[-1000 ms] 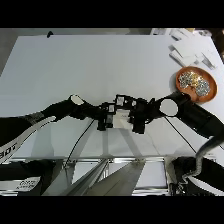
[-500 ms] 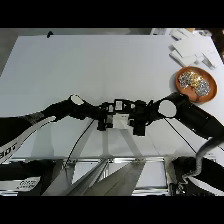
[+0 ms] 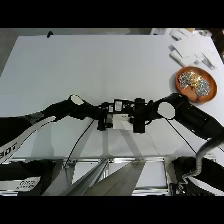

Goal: Fold the box and place the chain.

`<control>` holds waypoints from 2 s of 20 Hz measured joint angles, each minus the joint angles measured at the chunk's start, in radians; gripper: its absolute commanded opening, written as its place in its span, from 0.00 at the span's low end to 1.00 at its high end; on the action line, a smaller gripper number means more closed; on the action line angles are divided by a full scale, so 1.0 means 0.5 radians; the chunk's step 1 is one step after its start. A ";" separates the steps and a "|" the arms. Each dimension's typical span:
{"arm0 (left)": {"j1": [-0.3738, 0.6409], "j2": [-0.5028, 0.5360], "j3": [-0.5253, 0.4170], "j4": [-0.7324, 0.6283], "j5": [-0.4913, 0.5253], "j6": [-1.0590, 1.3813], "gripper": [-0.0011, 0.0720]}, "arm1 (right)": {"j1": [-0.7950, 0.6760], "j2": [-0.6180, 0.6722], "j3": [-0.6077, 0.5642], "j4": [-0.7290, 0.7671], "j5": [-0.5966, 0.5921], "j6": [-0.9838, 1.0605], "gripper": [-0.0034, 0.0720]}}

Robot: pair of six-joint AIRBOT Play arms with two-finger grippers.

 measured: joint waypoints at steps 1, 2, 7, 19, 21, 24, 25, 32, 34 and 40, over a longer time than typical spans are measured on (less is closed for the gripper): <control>-0.001 0.000 0.000 0.000 -0.001 0.000 0.44 | -0.001 0.000 0.000 -0.009 0.000 0.005 0.26; -0.001 0.000 0.000 0.001 -0.002 0.000 0.44 | 0.001 0.000 0.000 0.006 0.008 0.005 0.27; -0.001 0.000 0.000 0.000 -0.002 0.000 0.44 | 0.002 0.000 -0.001 0.156 0.127 -0.082 0.37; 0.000 0.000 0.000 -0.001 0.002 -0.003 0.44 | 0.002 0.001 -0.080 0.091 -0.047 -0.134 0.35; 0.000 0.000 0.000 -0.003 0.006 -0.006 0.44 | 0.002 0.011 -0.082 0.082 -0.072 -0.134 0.28; 0.000 0.000 0.000 -0.004 0.006 -0.005 0.44 | 0.002 0.034 -0.082 0.076 -0.100 -0.134 0.24; 0.001 0.000 0.000 -0.004 0.006 -0.005 0.44 | 0.002 0.040 -0.082 0.075 -0.106 -0.133 0.24; 0.001 0.000 0.000 -0.002 0.002 -0.002 0.44 | 0.002 0.045 -0.082 0.065 -0.127 -0.133 0.15; 0.002 0.000 0.000 -0.002 0.003 -0.003 0.44 | 0.002 0.027 -0.082 0.069 -0.127 -0.132 0.27; 0.000 0.000 0.000 0.007 -0.016 0.007 0.44 | 0.002 0.005 -0.083 0.100 -0.101 -0.132 0.55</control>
